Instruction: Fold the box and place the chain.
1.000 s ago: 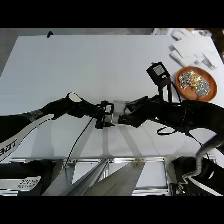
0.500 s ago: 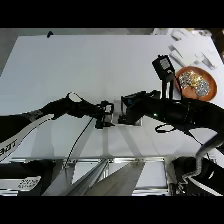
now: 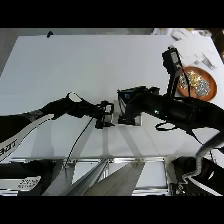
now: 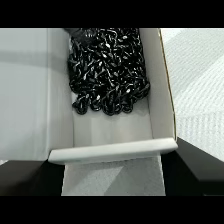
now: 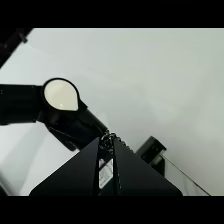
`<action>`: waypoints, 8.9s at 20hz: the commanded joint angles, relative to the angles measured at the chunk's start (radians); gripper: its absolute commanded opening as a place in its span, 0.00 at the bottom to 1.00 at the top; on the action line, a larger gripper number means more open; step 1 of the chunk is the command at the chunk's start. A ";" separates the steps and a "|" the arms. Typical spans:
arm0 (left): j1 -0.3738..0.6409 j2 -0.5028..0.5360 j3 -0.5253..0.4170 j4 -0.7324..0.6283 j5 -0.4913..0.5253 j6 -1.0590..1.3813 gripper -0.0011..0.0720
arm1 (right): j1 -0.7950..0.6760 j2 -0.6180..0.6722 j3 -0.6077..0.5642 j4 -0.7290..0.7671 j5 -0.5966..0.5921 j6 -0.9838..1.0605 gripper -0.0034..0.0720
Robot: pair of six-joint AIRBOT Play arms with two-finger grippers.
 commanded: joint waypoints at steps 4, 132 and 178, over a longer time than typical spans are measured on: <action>0.000 0.000 0.001 0.000 0.000 0.000 0.28 | 0.001 0.026 0.000 0.011 -0.026 -0.001 0.07; 0.000 0.000 0.001 0.000 0.000 0.000 0.28 | -0.182 -0.373 -0.014 0.139 0.457 -1.246 0.29; 0.000 0.000 0.001 0.000 0.000 0.000 0.28 | -0.105 -0.388 -0.014 0.053 0.400 -1.201 0.36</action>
